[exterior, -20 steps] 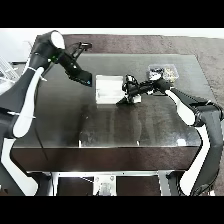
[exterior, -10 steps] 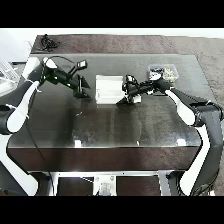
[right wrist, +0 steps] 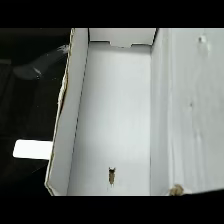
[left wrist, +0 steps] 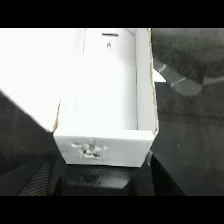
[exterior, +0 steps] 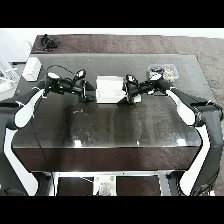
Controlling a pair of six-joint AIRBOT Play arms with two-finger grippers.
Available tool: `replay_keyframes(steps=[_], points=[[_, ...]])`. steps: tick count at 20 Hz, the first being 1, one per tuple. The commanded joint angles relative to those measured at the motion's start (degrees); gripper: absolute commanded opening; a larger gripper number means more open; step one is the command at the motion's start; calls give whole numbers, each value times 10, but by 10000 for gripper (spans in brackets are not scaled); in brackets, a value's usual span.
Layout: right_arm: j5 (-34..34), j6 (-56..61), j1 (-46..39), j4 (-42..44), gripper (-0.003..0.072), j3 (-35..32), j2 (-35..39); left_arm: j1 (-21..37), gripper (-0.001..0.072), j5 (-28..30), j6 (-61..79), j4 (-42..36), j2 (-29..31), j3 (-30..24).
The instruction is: Fold the box and place the chain.
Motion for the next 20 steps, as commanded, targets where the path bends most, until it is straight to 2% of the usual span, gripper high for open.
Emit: replay_keyframes(steps=[1, 20], points=[[1, 0, 1, 1, 582, 0, 0, 0, 720, -3, 27, -19, -7, -2], [1, 0, 1, 1, 582, 0, 0, 16, 720, -38, 34, -4, -23, -2]])
